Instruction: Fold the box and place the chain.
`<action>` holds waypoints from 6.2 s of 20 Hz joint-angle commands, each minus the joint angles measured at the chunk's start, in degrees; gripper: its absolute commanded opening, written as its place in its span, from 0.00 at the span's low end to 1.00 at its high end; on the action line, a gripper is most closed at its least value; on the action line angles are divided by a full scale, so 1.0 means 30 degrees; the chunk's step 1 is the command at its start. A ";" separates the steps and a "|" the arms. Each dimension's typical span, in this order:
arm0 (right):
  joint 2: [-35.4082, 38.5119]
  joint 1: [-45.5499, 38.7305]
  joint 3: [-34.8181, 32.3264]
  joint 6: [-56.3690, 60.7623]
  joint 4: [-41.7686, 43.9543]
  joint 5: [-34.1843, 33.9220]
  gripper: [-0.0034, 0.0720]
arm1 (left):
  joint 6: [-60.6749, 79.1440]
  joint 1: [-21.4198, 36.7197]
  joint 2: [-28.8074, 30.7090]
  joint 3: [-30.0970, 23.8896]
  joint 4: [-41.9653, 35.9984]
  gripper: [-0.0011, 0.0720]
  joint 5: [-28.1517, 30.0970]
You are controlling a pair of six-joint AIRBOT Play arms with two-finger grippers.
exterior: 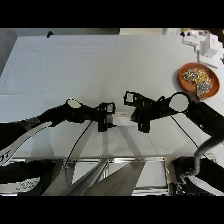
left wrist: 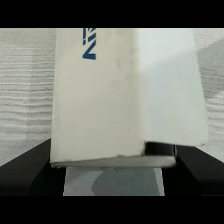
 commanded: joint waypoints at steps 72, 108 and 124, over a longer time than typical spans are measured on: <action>-0.1188 0.0291 0.1785 -0.1683 0.0867 0.0335 0.33 | 0.0007 0.0000 0.0007 0.0007 0.0000 0.36 -0.0036; -0.1086 0.1770 0.1421 0.0561 -0.2404 -0.1749 0.10 | 0.0007 -0.0007 0.0007 0.0007 0.0000 0.36 -0.0029; -0.1122 0.1770 0.0576 0.0481 -0.1625 -0.2353 0.11 | 0.0007 -0.0007 0.0007 0.0007 0.0000 0.36 -0.0029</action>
